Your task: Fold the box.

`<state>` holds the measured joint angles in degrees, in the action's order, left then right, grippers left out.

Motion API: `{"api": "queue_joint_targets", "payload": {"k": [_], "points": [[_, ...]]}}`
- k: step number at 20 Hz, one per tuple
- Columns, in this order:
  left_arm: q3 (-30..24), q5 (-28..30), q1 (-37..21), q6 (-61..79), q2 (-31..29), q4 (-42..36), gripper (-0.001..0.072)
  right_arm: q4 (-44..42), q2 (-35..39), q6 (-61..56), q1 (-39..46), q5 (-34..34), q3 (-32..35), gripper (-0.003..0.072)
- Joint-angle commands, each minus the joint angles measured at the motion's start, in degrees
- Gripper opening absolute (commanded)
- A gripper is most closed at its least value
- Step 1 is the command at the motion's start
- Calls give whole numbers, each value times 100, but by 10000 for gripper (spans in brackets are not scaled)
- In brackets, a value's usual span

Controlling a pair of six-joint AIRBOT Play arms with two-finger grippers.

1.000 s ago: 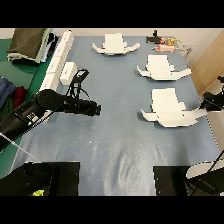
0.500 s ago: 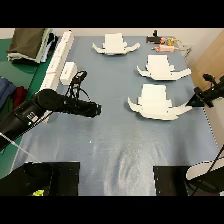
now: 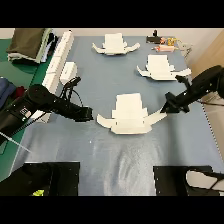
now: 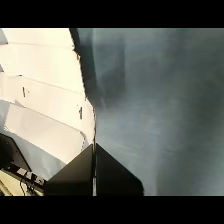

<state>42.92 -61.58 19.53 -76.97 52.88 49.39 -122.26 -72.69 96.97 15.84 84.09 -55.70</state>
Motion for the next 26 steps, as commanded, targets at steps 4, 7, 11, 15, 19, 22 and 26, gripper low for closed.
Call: {"api": "queue_joint_targets", "payload": {"k": [4, 7, 11, 15, 19, 22, 26], "points": [[-234, -813, -813, 981, -2, -507, 14, 339, 1661, -1005, -1443, -1659, 2212, 25], [-243, -802, -820, 990, -2, -481, 15, 354, 1779, -1163, -1620, -1495, 2317, 426], [-243, -802, -817, 997, -2, -450, 15, 927, 1775, -1676, -1617, -1425, 2317, 426], [-243, -802, -817, 994, -2, -450, 15, 968, 1775, -1768, -1617, -1386, 2323, 358], [-243, -732, -817, 997, -2, -442, 15, -387, 1692, -1102, -1635, -1742, 2363, 359], [-243, -704, -817, 992, 0, -444, 15, -431, 1589, -977, -1703, -1880, 2363, 329], [-243, -417, -820, 994, 0, -442, 15, -422, 1460, -584, -1989, -2070, 2363, 4]]}}
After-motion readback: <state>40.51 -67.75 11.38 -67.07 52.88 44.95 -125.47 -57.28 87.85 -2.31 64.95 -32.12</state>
